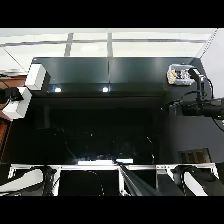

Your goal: Fold the box and place the chain.

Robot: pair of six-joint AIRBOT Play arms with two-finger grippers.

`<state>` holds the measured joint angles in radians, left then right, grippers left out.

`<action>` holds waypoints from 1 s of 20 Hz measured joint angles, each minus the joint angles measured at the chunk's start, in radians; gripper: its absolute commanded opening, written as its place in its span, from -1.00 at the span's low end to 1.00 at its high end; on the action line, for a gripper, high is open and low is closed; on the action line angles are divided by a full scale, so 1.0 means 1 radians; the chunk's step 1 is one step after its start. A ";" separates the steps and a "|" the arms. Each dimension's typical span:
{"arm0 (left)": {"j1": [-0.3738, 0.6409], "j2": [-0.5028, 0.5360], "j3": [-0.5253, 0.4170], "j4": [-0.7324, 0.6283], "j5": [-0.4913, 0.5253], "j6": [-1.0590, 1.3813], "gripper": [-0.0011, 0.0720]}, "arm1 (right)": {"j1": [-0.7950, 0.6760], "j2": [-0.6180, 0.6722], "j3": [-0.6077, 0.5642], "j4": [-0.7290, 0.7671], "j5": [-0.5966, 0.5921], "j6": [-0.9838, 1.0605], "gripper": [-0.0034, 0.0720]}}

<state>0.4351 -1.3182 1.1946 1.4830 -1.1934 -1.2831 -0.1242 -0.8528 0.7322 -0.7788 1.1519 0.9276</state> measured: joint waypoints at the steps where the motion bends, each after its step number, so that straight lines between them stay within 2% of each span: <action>1: 0.008 -0.022 -0.001 -0.017 0.027 0.012 -0.01 | 0.000 0.000 0.000 0.000 -0.007 0.000 -0.87; 6: 0.021 -0.114 0.001 -0.111 0.162 0.058 0.01 | 0.000 0.000 0.000 0.000 -0.034 0.000 -0.87; 8: 0.013 -0.148 0.009 -0.138 0.193 0.079 0.97 | 0.000 0.000 0.000 0.000 -0.043 0.000 -0.87; 11: -0.009 -0.175 0.043 -0.140 0.239 0.092 0.97 | 0.000 0.000 0.000 0.000 -0.051 0.000 -0.87; 13: -0.031 -0.176 0.112 -0.123 0.255 0.093 0.97 | 0.000 0.000 0.000 0.001 -0.054 0.000 -0.87; 14: -0.045 -0.174 0.163 -0.120 0.256 0.095 0.90 | 0.000 0.000 0.000 0.003 -0.055 0.000 -0.87; 15: -0.061 -0.171 0.216 -0.118 0.250 0.092 0.25 | 0.001 0.000 0.000 0.003 -0.056 0.000 -0.87; 16: -0.080 -0.168 0.278 -0.115 0.230 0.071 -0.87 | 0.003 0.000 0.000 0.004 -0.059 0.000 -0.87; 18: -0.125 -0.164 0.389 -0.119 0.149 0.020 -0.91 | 0.019 0.000 -0.001 0.004 -0.082 0.000 -0.87; 20: -0.185 -0.153 0.449 -0.158 0.051 -0.026 -0.91 | 0.046 0.000 -0.007 0.007 -0.139 0.000 -0.87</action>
<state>0.2501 -1.4708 1.6440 1.3247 -1.1419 -1.3087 -0.0784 -0.8532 0.7254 -0.7719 1.0130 0.9276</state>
